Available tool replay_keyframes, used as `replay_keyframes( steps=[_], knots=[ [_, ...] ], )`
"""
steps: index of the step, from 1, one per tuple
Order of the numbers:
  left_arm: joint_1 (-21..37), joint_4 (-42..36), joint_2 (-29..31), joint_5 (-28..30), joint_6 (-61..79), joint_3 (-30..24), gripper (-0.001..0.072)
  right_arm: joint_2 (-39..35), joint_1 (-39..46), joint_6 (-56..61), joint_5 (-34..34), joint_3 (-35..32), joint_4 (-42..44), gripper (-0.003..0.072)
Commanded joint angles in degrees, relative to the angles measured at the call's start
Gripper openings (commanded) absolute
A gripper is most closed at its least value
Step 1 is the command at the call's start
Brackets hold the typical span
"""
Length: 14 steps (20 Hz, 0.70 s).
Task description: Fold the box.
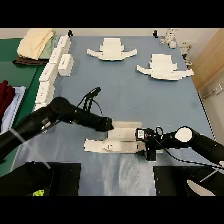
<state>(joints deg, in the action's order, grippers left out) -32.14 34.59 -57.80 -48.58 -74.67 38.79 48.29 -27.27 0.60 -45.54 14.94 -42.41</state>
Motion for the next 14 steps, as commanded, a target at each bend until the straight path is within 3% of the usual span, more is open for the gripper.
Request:
replay_keyframes(
  steps=[1, 8, 14],
  knots=[
    [2.3, -1.8, -8.5, -0.6, 0.3, 2.9, 0.0017, 0.0, 0.0, 0.0, 0.0, 0.0, 0.0, 0.0504],
    [0.6, -1.9, -19.9, -4.9, -0.3, 2.9, 0.0017, 0.0, 0.0, 0.0, 0.0, 0.0, 0.0, 0.0504],
    [-1.0, -1.8, -20.2, -5.0, 3.0, 3.4, 0.0017, 0.0, 0.0, 0.0, 0.0, 0.0, 0.0, 0.0504]
  ],
)
